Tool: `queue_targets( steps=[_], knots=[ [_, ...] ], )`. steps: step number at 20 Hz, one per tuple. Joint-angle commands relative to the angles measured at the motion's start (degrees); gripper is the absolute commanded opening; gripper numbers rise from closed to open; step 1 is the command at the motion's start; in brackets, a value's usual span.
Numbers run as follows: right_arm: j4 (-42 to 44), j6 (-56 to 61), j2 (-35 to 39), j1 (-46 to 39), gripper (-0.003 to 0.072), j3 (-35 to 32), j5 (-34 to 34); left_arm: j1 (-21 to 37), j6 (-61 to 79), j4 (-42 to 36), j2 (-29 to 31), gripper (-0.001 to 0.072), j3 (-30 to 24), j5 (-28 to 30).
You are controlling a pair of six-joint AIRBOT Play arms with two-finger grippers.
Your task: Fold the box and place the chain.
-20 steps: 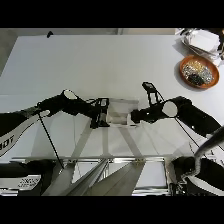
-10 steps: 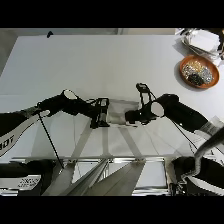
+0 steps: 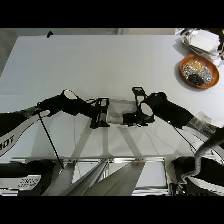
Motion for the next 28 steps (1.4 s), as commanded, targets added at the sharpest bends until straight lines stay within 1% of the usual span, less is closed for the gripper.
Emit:
queue_targets(
  steps=[1,2,4,9,13,14,17,18,19,20,23,24,26,27,28],
  knots=[
    [-0.72,2.32,-1.31,0.39,0.0401,1.05,0.52,0.02,0.02,0.02,0.02,0.0343,0.07,0.00],
    [-0.74,2.36,-1.36,0.79,0.0389,1.05,0.28,0.02,0.02,0.02,0.00,0.0343,0.07,0.00],
    [-0.74,3.19,-1.75,1.53,0.0322,1.05,0.17,0.02,0.02,0.02,0.00,0.0343,0.07,0.00],
    [-0.61,5.77,-3.37,1.81,0.0260,1.05,0.07,0.02,0.04,0.02,0.00,0.0343,0.07,0.00],
    [-0.46,5.73,-3.37,1.81,0.0043,1.05,0.22,0.02,0.04,0.02,0.02,0.0343,0.07,0.00],
    [-0.46,5.73,-3.37,1.81,0.0024,1.05,0.22,0.02,0.02,0.02,0.02,0.0343,0.07,0.00],
    [-0.50,5.66,-3.37,1.81,0.0025,1.05,0.15,0.02,0.02,0.02,0.00,0.0343,0.07,0.00],
    [-0.52,5.64,-3.37,1.81,0.0065,1.03,0.02,0.02,0.02,0.02,0.02,0.0343,0.07,0.00],
    [-0.59,5.64,-3.37,1.81,0.0190,1.03,-0.20,0.02,0.02,0.02,0.00,0.0343,0.07,0.00],
    [-0.63,5.66,-3.37,1.81,0.0243,1.03,-0.52,0.02,0.04,0.02,0.02,0.0343,0.07,0.00],
    [-0.76,5.68,-3.37,1.79,0.0230,1.03,-1.11,0.02,0.02,0.02,0.02,0.0343,0.07,0.00],
    [-0.83,5.68,-3.37,1.79,0.0176,1.03,-1.09,0.02,0.02,0.02,0.00,0.0343,0.07,0.00],
    [-0.94,5.70,-3.48,1.79,0.0153,1.03,-0.90,0.02,0.04,0.02,0.00,0.0343,0.07,0.00],
    [-0.94,5.70,-3.48,1.79,0.0084,1.01,-0.72,0.02,0.02,0.02,0.00,0.0343,0.07,0.00],
    [-0.94,5.70,-3.48,1.79,0.0055,1.01,-0.70,0.02,0.02,0.02,0.00,0.0343,0.07,0.00]
  ],
)
